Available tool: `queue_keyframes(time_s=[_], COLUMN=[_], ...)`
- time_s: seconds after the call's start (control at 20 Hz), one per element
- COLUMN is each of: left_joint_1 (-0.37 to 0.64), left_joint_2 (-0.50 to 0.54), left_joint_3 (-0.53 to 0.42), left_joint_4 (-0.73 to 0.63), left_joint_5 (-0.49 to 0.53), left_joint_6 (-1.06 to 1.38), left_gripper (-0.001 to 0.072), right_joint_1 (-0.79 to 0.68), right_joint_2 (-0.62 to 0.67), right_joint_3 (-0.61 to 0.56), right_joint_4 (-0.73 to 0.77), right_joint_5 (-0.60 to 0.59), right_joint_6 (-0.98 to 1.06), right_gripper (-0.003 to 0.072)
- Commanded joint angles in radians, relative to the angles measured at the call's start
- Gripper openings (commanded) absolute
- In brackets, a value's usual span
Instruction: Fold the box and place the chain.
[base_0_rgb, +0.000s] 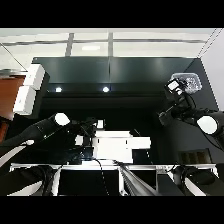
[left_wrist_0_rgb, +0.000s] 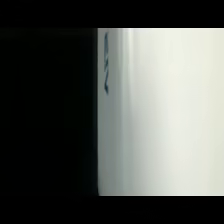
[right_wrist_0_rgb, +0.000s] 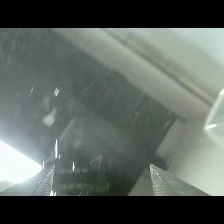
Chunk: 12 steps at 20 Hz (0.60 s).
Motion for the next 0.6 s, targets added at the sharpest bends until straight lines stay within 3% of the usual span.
queue_keyframes(time_s=[0.0,0.15,0.35,0.55], left_joint_1=[0.001,0.002,0.019,0.033], left_joint_2=[-0.001,-0.001,-0.002,-0.020], left_joint_3=[0.000,0.002,0.023,0.027], left_joint_4=[0.002,0.000,-0.054,-0.057], left_joint_5=[0.027,0.033,0.056,0.061], left_joint_6=[-0.008,-0.009,-0.010,-0.009], left_gripper=[0.0032,0.0033,0.0033,0.0033], right_joint_1=[-0.001,-0.001,0.000,0.002], right_joint_2=[0.000,0.000,-0.001,-0.009], right_joint_3=[0.000,-0.007,-0.014,-0.042], right_joint_4=[0.019,0.183,0.302,0.514], right_joint_5=[0.183,0.311,0.251,0.201], right_joint_6=[-0.150,-0.323,-0.362,-0.458], right_gripper=[0.0692,0.0693,0.0693,0.0691])
